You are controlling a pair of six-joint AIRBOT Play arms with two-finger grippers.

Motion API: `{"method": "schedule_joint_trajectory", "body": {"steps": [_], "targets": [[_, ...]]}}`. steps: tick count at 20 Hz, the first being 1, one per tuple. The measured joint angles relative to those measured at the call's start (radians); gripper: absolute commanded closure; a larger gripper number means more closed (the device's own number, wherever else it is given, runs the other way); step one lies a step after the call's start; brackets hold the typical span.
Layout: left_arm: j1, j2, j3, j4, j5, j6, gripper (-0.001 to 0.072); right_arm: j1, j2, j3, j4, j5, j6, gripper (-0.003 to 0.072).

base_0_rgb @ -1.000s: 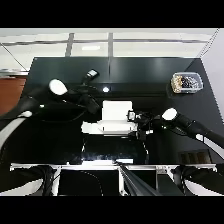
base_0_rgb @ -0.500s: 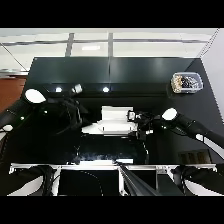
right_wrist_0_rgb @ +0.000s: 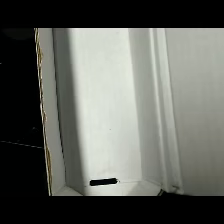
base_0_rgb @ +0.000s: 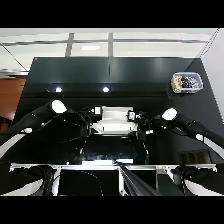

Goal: Fold the box and place the chain.

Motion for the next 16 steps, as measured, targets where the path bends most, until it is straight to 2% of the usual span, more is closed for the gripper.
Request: {"method": "schedule_joint_trajectory", "body": {"steps": [3,4,5,16], "targets": [[-0.013,-0.011,0.000,-0.018,0.012,0.004,0.0372,0.000,0.000,0.000,0.000,0.000,0.000,0.0242],[-0.016,-0.013,0.000,-0.032,0.002,0.005,0.0446,0.000,0.000,0.000,0.000,0.000,0.000,0.0242],[-0.018,-0.014,0.000,-0.047,-0.002,0.007,0.0487,0.000,0.000,0.000,0.000,0.000,0.000,0.0242],[-0.050,-0.054,0.000,-0.235,0.005,0.006,0.0488,0.000,0.000,0.000,-0.001,0.000,-0.001,0.0242]]}}
